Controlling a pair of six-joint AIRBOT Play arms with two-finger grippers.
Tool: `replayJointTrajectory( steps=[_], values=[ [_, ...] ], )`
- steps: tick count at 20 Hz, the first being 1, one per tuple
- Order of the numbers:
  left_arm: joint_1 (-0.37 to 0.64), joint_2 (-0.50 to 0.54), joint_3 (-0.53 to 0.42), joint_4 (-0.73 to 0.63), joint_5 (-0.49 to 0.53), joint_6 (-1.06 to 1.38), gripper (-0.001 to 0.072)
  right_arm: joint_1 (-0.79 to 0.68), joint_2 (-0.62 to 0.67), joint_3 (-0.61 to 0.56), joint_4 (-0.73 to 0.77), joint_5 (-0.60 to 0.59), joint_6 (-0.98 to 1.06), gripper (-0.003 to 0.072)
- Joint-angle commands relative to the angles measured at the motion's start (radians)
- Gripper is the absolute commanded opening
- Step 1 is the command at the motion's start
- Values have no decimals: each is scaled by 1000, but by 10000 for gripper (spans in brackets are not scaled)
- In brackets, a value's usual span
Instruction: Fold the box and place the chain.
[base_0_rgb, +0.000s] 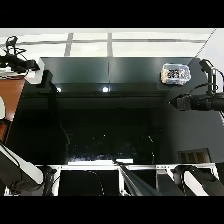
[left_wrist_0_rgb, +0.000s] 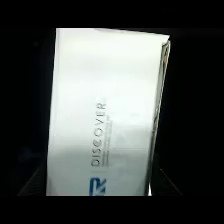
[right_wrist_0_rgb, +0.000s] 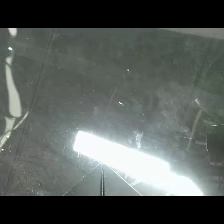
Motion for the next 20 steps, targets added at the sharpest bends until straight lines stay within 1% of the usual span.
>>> replayJointTrajectory(
  steps=[1,3,4,5,6,7,8,9,10,11,12,13,15,16,18,20],
  values=[
    [-3,6,28,-43,-36,-58,716,-1,1,1,-1,18,2,14],
    [1,74,28,-32,-85,-61,715,-1,1,1,0,19,2,14],
    [2,115,28,-4,-120,-77,712,-1,1,1,0,17,2,14],
    [3,156,28,28,-163,-100,677,-1,1,1,-1,17,2,14],
    [3,196,28,58,-220,-119,496,-1,1,1,-1,17,2,14],
    [5,232,26,69,-282,-117,204,-1,1,1,-1,17,2,14],
    [5,269,18,64,-346,-114,22,-1,1,1,-1,17,2,14],
    [2,306,-2,46,-396,-114,23,-1,1,1,-1,17,2,14],
    [-8,355,-50,20,-421,-118,21,-1,1,1,-1,17,2,14],
    [-26,412,-111,-10,-419,-125,21,-1,1,1,0,17,2,14],
    [-59,486,-200,-36,-386,-125,21,-1,1,1,-1,17,2,14],
    [-101,570,-307,-35,-327,-125,21,-1,1,1,0,17,2,14],
    [-199,772,-586,-30,-161,-131,22,-1,1,1,-1,17,2,14],
    [-251,877,-742,-30,-88,-137,22,-1,1,1,0,17,2,14],
    [-343,1061,-1020,-32,11,-139,22,-1,1,1,-1,17,2,14],
    [-410,1205,-1232,-33,81,-164,22,-1,1,1,-1,17,2,14]
  ],
)
